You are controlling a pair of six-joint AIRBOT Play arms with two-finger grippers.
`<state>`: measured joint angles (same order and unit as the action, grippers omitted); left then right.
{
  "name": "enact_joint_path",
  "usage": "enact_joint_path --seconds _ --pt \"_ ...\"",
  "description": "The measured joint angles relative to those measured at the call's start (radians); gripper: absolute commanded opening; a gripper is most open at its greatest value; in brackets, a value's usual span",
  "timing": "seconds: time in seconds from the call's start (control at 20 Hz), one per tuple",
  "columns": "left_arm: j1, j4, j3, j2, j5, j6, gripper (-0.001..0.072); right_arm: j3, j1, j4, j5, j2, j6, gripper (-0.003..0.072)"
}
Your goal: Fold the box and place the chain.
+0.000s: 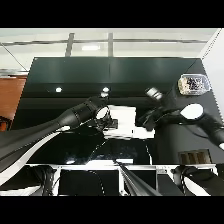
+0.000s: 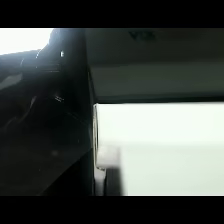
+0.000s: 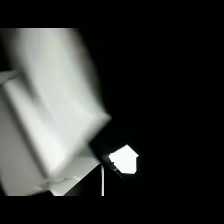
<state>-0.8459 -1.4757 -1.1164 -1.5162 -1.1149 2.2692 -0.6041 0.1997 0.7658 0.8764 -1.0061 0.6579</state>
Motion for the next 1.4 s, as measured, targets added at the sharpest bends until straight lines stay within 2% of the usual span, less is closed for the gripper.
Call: enact_joint_path --seconds 0.1,0.2,0.3,0.4,0.5,0.65,0.8,0.95,1.0,1.05,1.1,1.15,1.3,1.4 --pt "0.000 0.001 0.000 0.000 0.003 0.001 0.0025 -0.004 -0.159 0.091 0.079 0.029 0.198 0.0013" --pt "0.000 0.001 0.000 0.000 0.003 0.002 0.0026 0.036 -0.312 0.114 0.113 0.044 0.348 0.0013" --pt "0.000 0.001 0.000 0.000 0.003 0.004 0.0025 0.106 -0.418 0.074 0.142 0.051 0.438 0.0013" --pt "0.000 0.001 0.000 0.000 0.003 0.004 0.0026 0.185 -0.465 0.016 0.162 0.053 0.485 0.0013" --pt "0.000 0.000 0.000 0.000 0.002 0.004 0.0025 0.249 -0.454 -0.035 0.179 0.044 0.500 0.0013" --pt "0.000 0.000 0.000 0.000 0.002 0.004 0.0025 0.297 -0.364 -0.121 0.173 0.019 0.478 0.0014" --pt "0.000 0.000 0.000 0.000 0.002 0.004 0.0025 0.309 -0.238 -0.203 0.090 -0.013 0.459 0.0015" --pt "0.000 0.000 0.000 0.000 0.003 0.004 0.0026 0.280 -0.168 -0.245 0.057 -0.035 0.443 0.0016" --pt "0.000 0.000 0.000 0.000 0.003 0.004 0.0026 0.257 -0.159 -0.252 0.068 -0.040 0.435 0.0067" --pt "0.000 0.000 0.000 0.000 0.003 0.004 0.0025 0.233 -0.154 -0.257 0.085 -0.043 0.426 0.0362" --pt "0.000 0.000 0.000 0.000 0.003 0.004 0.0025 0.205 -0.151 -0.261 0.108 -0.045 0.418 0.0600" --pt "0.000 0.000 0.000 0.000 0.003 0.004 0.0026 0.180 -0.146 -0.262 0.136 -0.047 0.414 0.0638" --pt "0.000 0.000 0.000 0.000 0.003 0.004 0.0025 0.133 -0.118 -0.264 0.187 -0.049 0.406 0.0636" --pt "0.000 0.000 0.000 0.000 0.003 0.004 0.0025 0.118 -0.079 -0.265 0.180 -0.050 0.414 0.0625"
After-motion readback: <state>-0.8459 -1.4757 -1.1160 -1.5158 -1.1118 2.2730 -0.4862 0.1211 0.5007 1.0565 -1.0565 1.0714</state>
